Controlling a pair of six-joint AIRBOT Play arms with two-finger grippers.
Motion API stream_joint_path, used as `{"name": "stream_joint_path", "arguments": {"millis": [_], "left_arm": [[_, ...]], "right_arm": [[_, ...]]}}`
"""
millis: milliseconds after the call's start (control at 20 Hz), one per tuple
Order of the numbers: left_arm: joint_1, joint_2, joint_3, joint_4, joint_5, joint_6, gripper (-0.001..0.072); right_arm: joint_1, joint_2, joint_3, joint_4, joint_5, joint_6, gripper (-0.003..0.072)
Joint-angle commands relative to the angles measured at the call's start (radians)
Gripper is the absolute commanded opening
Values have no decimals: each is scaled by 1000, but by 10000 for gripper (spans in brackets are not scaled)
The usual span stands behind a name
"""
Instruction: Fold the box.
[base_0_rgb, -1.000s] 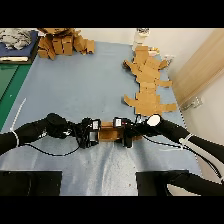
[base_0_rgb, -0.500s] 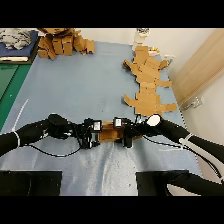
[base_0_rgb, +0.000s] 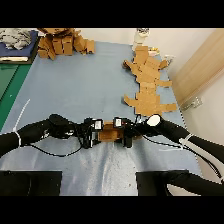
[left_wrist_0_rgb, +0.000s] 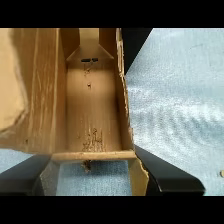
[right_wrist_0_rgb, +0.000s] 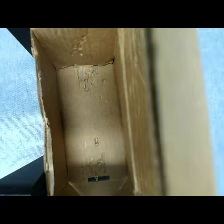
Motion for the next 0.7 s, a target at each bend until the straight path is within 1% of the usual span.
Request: {"name": "stream_joint_path", "arguments": {"millis": [0, 500, 650], "left_arm": [[0, 0, 1, -10, 16, 0, 515], [0, 0, 0, -10, 15, -1, 518], [0, 0, 0, -10, 16, -1, 518]], "right_arm": [[0, 0, 0, 1, 1, 0, 594], [0, 0, 0, 0, 4, 3, 596], [0, 6, 1, -19, 5, 124, 609]]}}
